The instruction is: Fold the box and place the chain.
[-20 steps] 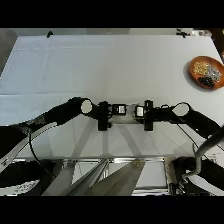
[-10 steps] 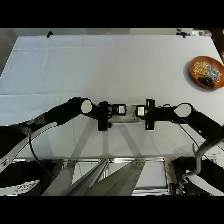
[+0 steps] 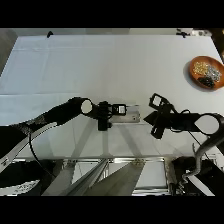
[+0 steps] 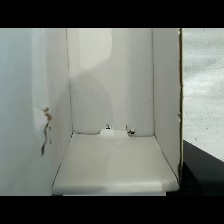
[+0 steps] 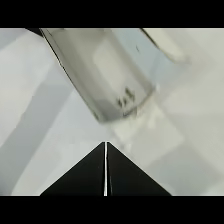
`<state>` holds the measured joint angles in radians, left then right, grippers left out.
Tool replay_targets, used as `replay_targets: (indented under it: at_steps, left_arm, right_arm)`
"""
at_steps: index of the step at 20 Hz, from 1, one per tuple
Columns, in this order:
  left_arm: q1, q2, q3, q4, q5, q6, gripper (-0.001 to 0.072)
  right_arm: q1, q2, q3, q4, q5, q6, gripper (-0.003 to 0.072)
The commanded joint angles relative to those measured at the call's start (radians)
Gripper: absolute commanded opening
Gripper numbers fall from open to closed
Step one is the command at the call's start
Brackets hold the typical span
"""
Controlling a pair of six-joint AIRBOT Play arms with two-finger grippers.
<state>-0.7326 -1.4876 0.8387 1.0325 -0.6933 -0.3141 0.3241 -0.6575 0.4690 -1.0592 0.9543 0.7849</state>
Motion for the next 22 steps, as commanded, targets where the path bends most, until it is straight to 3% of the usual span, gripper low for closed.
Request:
replay_targets:
  at_steps: [1, 4, 9, 12, 18, 22]
  left_arm:
    - [0.000, 0.001, 0.000, 0.000, 0.000, 0.000, 0.0276]
    - [0.000, 0.001, 0.000, 0.000, 0.000, 0.000, 0.0276]
    - [0.000, 0.001, 0.000, 0.000, 0.000, 0.000, 0.0276]
    - [0.000, 0.001, 0.000, 0.000, 0.000, 0.000, 0.0276]
    - [0.000, 0.001, 0.000, 0.000, 0.000, 0.000, 0.0276]
    - [0.000, 0.001, 0.000, 0.000, 0.001, 0.000, 0.0276]
  right_arm:
    - [0.000, 0.064, 0.001, -0.215, 0.235, 0.446, 0.0013]
    - [-0.014, 0.056, 0.001, -0.273, 0.304, 0.450, 0.0013]
    - [-0.357, 0.027, 0.001, -0.128, 0.270, 0.456, 0.0014]
    - [-0.486, -0.034, 0.001, -0.063, 0.253, 0.441, 0.0015]
    - [-0.511, -0.218, 0.001, -0.062, 0.140, 0.437, 0.0016]
    - [-0.511, -0.254, 0.000, -0.060, 0.089, 0.437, 0.0016]
